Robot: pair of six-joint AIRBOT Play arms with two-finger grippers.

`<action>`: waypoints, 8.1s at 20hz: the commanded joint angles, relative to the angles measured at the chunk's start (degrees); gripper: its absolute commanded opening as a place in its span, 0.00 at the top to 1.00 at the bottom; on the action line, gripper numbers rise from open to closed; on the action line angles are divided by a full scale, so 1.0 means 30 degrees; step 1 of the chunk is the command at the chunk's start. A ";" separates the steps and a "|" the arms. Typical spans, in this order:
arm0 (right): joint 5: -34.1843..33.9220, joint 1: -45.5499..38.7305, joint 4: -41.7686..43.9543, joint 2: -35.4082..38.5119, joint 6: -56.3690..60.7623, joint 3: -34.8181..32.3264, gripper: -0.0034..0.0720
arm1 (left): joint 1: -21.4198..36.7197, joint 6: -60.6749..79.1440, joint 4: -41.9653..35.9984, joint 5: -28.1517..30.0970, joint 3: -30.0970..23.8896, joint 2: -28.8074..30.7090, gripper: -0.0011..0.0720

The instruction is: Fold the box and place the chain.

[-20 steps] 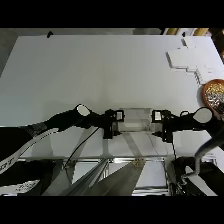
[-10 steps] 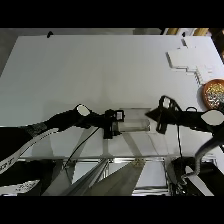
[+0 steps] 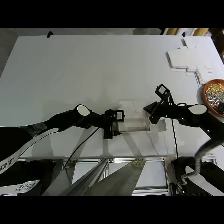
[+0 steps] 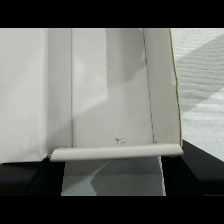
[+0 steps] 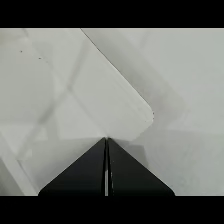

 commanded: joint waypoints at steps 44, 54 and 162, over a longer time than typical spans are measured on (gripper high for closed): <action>0.5289 0.1945 -0.6615 0.1275 -0.4707 -0.0335 0.59 | 0.0000 0.0015 0.0000 0.0000 0.0007 0.0007 0.64; 0.8269 -0.1144 -0.5865 0.4350 -0.2885 -0.0328 0.63 | 0.0000 0.0007 0.0000 0.0000 0.0015 0.0007 0.64; 0.5406 0.9646 -1.8739 -0.2652 3.8978 0.4765 0.93 | 0.0000 0.0007 0.0000 0.0000 0.0015 0.0007 0.64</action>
